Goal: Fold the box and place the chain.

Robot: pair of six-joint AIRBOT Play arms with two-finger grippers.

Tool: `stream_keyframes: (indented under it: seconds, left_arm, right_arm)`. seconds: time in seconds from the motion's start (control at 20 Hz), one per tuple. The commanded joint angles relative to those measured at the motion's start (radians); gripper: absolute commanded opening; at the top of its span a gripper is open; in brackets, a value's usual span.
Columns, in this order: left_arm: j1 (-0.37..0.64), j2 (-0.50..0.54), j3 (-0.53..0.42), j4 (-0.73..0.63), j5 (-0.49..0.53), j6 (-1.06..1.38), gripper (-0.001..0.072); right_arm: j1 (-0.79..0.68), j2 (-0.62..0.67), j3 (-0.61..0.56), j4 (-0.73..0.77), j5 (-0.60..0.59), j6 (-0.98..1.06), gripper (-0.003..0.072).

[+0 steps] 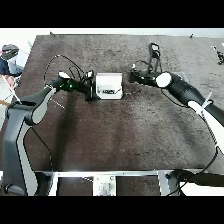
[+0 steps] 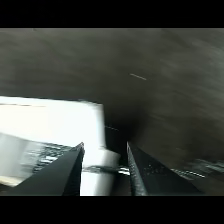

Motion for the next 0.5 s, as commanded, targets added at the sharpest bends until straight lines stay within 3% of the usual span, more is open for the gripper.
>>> stream_keyframes:
  seconds: [0.0,0.15,0.25,0.45]
  left_arm:
    - [0.000,0.000,0.000,0.000,0.000,0.000,0.0409]
    - [0.000,0.000,0.000,0.000,0.000,0.000,0.0409]
    - [0.000,0.000,0.000,0.000,0.000,0.000,0.0409]
    - [0.000,0.000,0.000,0.000,0.000,0.000,0.0409]
  right_arm:
    - [-0.150,-0.077,0.035,-0.034,0.176,-0.126,0.0315]
    - [-0.218,-0.222,0.177,0.128,0.410,-0.466,0.0314]
    - [-0.225,-0.311,0.289,0.142,0.537,-0.588,0.0314]
    - [-0.221,-0.421,0.435,0.140,0.658,-0.724,0.0314]
